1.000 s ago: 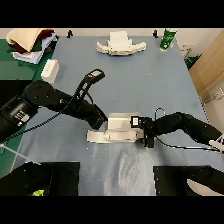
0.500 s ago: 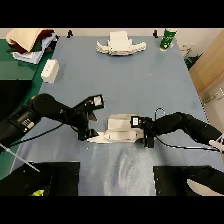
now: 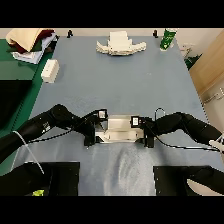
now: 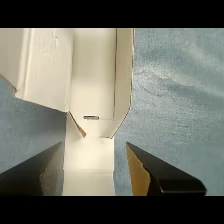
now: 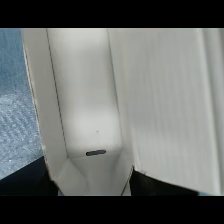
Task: Fold the box.
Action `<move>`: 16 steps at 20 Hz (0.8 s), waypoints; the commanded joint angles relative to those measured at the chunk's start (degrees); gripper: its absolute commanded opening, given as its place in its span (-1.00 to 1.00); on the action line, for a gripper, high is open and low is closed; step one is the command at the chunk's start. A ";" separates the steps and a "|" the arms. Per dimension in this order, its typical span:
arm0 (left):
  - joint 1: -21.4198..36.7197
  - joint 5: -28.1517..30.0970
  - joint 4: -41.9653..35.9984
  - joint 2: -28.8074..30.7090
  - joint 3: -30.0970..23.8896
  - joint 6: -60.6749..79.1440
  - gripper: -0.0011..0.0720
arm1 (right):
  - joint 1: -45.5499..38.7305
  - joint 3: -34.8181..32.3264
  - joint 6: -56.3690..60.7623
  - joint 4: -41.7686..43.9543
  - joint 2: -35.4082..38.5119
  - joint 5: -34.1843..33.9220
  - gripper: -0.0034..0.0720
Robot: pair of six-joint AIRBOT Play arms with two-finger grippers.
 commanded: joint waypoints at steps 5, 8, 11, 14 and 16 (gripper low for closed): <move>-2.71 6.71 -4.35 -3.69 -0.39 3.93 -0.36 | 0.00 0.02 0.02 0.00 -0.04 0.02 0.44; -4.02 8.57 -4.81 -4.66 -0.37 4.68 -0.37 | 0.02 0.02 0.02 0.00 -0.04 0.02 0.44; -5.86 10.23 -6.12 -5.64 -0.33 4.72 -0.84 | 0.00 0.02 0.02 0.00 -0.04 0.02 0.43; -7.17 11.67 -7.74 -6.54 -0.33 4.72 -0.84 | 0.02 0.02 0.02 0.00 -0.04 0.02 0.44; -7.39 12.13 -9.60 -6.97 -0.33 4.92 -0.83 | 0.02 0.02 0.02 0.00 -0.04 0.02 0.43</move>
